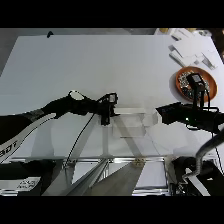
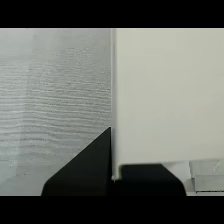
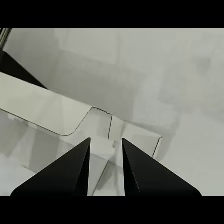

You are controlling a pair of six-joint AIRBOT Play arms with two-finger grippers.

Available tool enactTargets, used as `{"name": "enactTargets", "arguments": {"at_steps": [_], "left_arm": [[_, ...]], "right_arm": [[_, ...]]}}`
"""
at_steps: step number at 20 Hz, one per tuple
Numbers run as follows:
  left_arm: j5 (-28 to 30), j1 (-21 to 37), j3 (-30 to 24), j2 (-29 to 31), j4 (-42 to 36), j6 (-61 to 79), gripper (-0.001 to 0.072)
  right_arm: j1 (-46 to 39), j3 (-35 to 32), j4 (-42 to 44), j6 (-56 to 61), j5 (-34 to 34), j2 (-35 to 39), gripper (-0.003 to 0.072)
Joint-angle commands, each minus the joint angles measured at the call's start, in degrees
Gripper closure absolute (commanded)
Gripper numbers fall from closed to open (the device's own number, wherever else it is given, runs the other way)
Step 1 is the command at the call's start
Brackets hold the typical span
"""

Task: Fold the box and place the chain.

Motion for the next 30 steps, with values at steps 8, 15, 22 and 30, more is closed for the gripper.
{"name": "enactTargets", "arguments": {"at_steps": [8, 15, 22, 30], "left_arm": [[0.13, -0.02, 0.00, 1.75, 5.70, -5.14, 0.0706], [1.51, -0.02, 0.00, 2.56, 9.46, -7.63, 0.0705], [1.60, -0.02, 0.00, 2.56, 9.44, -7.67, 0.0700], [1.53, -0.02, 0.00, 2.56, 9.44, -7.67, 0.0700]], "right_arm": [[0.04, 0.02, -1.01, 0.00, 0.50, 0.04, 0.0458], [0.04, 0.02, -0.98, 0.00, 0.50, 0.04, 0.0458], [0.04, 0.02, -0.98, 0.00, 0.55, 0.04, 0.0458], [0.04, 0.02, -1.07, 0.00, 1.20, 0.04, 0.0458]]}}
